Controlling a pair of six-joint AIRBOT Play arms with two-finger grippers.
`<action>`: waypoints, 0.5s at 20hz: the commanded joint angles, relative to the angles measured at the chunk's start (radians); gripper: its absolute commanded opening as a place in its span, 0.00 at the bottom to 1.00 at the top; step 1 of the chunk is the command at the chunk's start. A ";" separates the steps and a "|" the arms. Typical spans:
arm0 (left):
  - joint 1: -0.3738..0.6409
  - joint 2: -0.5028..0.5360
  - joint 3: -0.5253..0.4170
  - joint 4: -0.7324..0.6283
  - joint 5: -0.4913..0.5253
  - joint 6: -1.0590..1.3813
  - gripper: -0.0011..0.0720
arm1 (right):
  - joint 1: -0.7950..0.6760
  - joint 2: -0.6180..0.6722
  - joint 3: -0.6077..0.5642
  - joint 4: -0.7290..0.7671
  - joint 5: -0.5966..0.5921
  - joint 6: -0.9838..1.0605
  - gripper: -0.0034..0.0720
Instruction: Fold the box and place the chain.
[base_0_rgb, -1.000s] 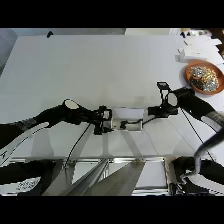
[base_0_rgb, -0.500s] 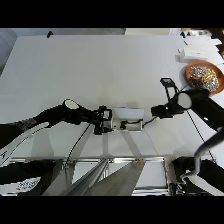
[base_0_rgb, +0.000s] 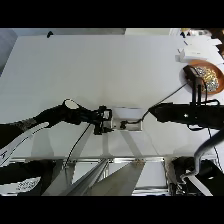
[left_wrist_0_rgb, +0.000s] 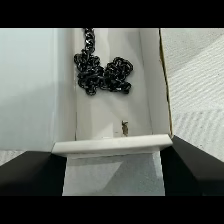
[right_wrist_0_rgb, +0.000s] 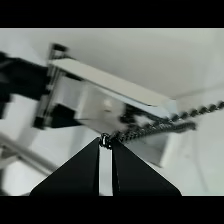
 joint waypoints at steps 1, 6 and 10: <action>0.001 0.001 0.000 0.000 0.000 0.000 0.21 | 0.005 0.042 0.001 0.224 -0.034 -0.103 0.07; 0.001 0.001 0.000 0.000 0.000 0.000 0.21 | 0.177 0.013 0.001 0.187 -0.201 -0.116 0.07; 0.001 0.001 0.000 0.000 0.000 0.000 0.21 | 0.291 -0.073 0.001 0.008 -0.249 -0.044 0.07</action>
